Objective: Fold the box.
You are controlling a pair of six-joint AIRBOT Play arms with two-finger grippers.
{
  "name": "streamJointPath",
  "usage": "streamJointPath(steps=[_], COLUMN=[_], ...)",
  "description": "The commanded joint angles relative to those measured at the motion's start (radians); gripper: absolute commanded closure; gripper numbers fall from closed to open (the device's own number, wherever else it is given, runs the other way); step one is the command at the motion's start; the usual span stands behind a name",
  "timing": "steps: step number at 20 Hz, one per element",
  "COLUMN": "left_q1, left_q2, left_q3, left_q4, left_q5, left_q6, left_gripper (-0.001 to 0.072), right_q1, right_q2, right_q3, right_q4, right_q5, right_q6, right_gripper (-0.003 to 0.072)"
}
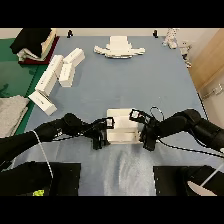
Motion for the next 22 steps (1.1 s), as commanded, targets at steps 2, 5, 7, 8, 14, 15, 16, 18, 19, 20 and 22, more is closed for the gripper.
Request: streamJointPath(steps=[2, 5, 7, 8, 14, 15, 16, 18, 19, 20, 22], left_q1=[0.001, 0.001, 0.001, 0.001, 0.001, 0.001, 0.001, 0.001, 0.001, 0.001, 0.001], left_q2=[0.001, 0.001, 0.001, 0.001, 0.001, 0.001, 0.001, 0.001, 0.001, 0.001, 0.001], left_q3=[0.001, 0.001, 0.001, 0.001, 0.001, 0.001, 0.001, 0.001, 0.001, 0.001, 0.001], left_q4=[0.002, 0.002, 0.002, 0.002, 0.002, 0.002, 0.002, 0.002, 0.002, 0.002, 0.002], left_q5=[0.000, 0.000, 0.000, 0.000, 0.001, 0.000, 0.000, 0.000, 0.001, 0.000, 0.000], left_q6=[0.002, 0.002, 0.002, 0.002, 0.002, 0.002, 0.002, 0.002, 0.002, 0.002, 0.002], left_gripper=[0.0228, 0.0228, 0.0228, 0.0228, 0.0227, 0.0227, 0.0227, 0.0227, 0.0228, 0.0227, 0.0228], right_q1=[0.000, -0.056, -0.167, -0.242, -0.759, -0.811, -0.853, -0.892, -0.893, -0.892, -0.892], right_q2=[0.124, 0.156, 0.137, 0.119, -0.056, -0.092, -0.129, -0.200, -0.233, -0.262, -0.313], right_q3=[0.003, 0.003, 0.002, 0.002, 0.002, 0.002, 0.003, 0.003, 0.003, 0.003, 0.003], right_q4=[-0.319, -0.546, -0.541, -0.500, 0.085, 0.156, 0.222, 0.293, 0.299, 0.299, 0.299], right_q5=[-0.107, -0.183, -0.240, -0.243, -0.200, -0.198, -0.204, -0.227, -0.235, -0.241, -0.240], right_q6=[0.478, 0.798, 0.883, 0.886, 0.566, 0.484, 0.417, 0.325, 0.302, 0.283, 0.242], right_gripper=[0.0574, 0.0684, 0.0685, 0.0685, 0.0686, 0.0687, 0.0687, 0.0687, 0.0687, 0.0687, 0.0687])
